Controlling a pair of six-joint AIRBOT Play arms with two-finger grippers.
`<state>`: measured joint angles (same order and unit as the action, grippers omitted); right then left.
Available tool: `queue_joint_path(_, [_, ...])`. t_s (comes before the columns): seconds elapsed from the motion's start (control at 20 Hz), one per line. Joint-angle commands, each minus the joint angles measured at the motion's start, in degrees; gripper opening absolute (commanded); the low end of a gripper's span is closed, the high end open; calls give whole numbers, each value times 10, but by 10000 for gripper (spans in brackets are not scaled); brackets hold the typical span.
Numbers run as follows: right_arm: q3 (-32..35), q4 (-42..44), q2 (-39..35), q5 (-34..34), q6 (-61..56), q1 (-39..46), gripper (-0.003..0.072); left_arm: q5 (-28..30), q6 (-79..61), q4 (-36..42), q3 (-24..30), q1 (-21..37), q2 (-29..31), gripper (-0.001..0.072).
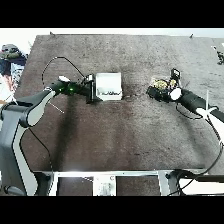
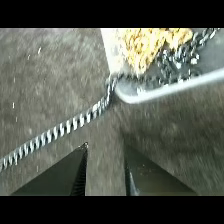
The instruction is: Fold the box and place the chain.
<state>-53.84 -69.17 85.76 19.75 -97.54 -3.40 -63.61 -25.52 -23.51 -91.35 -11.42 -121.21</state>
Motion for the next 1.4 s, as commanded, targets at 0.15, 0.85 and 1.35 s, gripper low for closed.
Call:
queue_joint_path(0.15, [-80,41,91,-17,0,-14,251,0,0,0,0,0,0,167])
queue_joint_path(0.85, [-94,64,-87,-17,76,-148,12,0,0,0,0,0,0,167])
queue_joint_path(1.35, [-154,62,-152,-72,82,-247,11,0,0,0,0,0,0,166])
